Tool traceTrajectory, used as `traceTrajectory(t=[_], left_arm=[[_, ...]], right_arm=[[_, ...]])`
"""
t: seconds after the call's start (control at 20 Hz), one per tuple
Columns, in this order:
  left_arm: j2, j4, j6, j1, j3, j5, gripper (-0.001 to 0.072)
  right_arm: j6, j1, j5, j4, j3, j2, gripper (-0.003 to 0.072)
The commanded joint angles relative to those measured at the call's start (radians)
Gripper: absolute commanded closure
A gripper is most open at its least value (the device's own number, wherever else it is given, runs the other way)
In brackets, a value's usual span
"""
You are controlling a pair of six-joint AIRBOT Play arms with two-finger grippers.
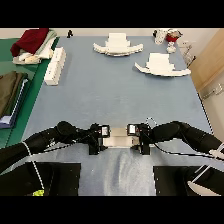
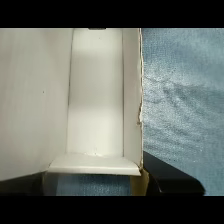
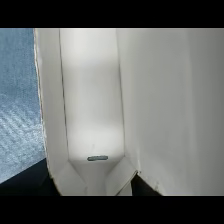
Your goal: Fold the box.
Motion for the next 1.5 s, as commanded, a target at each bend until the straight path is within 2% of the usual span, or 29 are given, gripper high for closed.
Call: traceTrajectory(t=[0.0,0.35,0.4,0.45,0.65,0.75,0.9,1.05,1.1,1.15,1.2,1.3,1.35,1.45], left_arm=[[0.000,0.000,0.000,0.000,0.001,0.000,0.0197],[0.000,0.000,0.000,0.000,0.001,0.000,0.0197],[0.000,0.000,0.000,0.000,0.001,0.000,0.0197],[0.000,0.000,0.000,0.000,0.001,0.000,0.0197],[0.000,0.000,0.000,0.000,0.001,0.000,0.0197],[0.000,0.000,0.000,0.000,0.001,0.000,0.0198],[0.000,0.000,0.000,0.000,0.001,0.000,0.0198],[0.000,0.000,0.000,0.000,0.001,0.000,0.0198],[0.000,0.000,0.000,0.000,0.001,0.000,0.0197],[0.000,0.000,0.000,0.000,0.001,0.000,0.0197],[0.000,0.000,0.000,0.000,0.001,0.000,0.0198],[0.000,0.000,0.000,0.000,0.001,0.000,0.0197],[0.000,0.000,0.000,0.000,0.001,0.000,0.0197],[0.000,0.000,0.000,0.000,0.001,0.000,0.0198]], right_arm=[[0.000,0.001,0.000,0.001,0.000,0.000,0.0136],[0.000,0.001,0.000,0.001,0.001,0.005,0.0133],[0.013,0.001,-0.001,0.000,0.001,0.016,0.0002],[0.038,0.001,-0.003,-0.006,0.001,0.033,-0.0034],[0.175,0.001,-0.045,-0.045,0.001,0.147,-0.0034],[0.315,0.001,-0.072,-0.146,0.001,0.210,-0.0034],[0.663,0.001,-0.189,-0.380,0.010,0.296,-0.0034],[1.171,0.001,-0.366,-0.460,0.081,0.365,-0.0034],[1.321,0.001,-0.396,-0.455,0.102,0.379,0.0002],[1.468,0.001,-0.410,-0.430,0.114,0.387,0.0115],[1.567,0.001,-0.408,-0.358,0.112,0.386,0.0204],[1.601,0.004,-0.382,-0.106,0.108,0.351,0.0396],[1.601,0.013,-0.343,0.020,0.109,0.321,0.0399],[1.601,0.051,-0.245,0.165,0.113,0.262,0.0399]])
